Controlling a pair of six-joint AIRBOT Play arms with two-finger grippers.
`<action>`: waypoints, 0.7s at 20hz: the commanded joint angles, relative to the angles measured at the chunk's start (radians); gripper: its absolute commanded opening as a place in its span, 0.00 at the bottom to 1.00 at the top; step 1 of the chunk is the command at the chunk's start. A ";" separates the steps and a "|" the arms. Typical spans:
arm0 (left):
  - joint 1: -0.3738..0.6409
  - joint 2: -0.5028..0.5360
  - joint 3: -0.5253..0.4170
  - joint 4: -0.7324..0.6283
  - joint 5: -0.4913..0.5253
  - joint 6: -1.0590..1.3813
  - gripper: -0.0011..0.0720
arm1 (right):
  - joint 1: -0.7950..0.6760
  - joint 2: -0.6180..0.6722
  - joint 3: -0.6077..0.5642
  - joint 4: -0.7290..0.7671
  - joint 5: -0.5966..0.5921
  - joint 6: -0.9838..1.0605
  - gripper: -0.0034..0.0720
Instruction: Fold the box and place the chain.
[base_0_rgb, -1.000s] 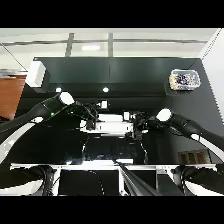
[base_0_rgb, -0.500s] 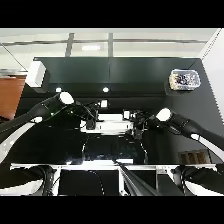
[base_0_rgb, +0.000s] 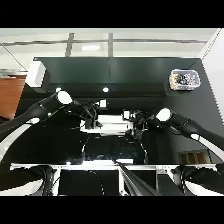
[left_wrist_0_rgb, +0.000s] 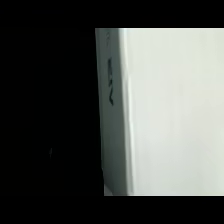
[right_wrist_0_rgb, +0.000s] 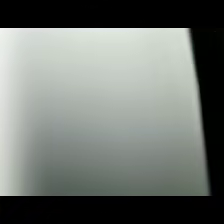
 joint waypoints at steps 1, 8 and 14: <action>0.018 0.101 0.001 0.113 -0.017 -0.119 1.00 | 0.001 -0.001 -0.001 -0.001 0.000 0.000 0.68; 0.036 0.267 -0.018 0.175 -0.369 -0.612 0.06 | 0.001 -0.001 -0.001 -0.001 0.003 -0.001 0.05; -0.035 0.211 -0.200 -0.300 -0.031 -0.484 0.05 | 0.001 -0.001 0.000 0.003 0.001 0.001 0.05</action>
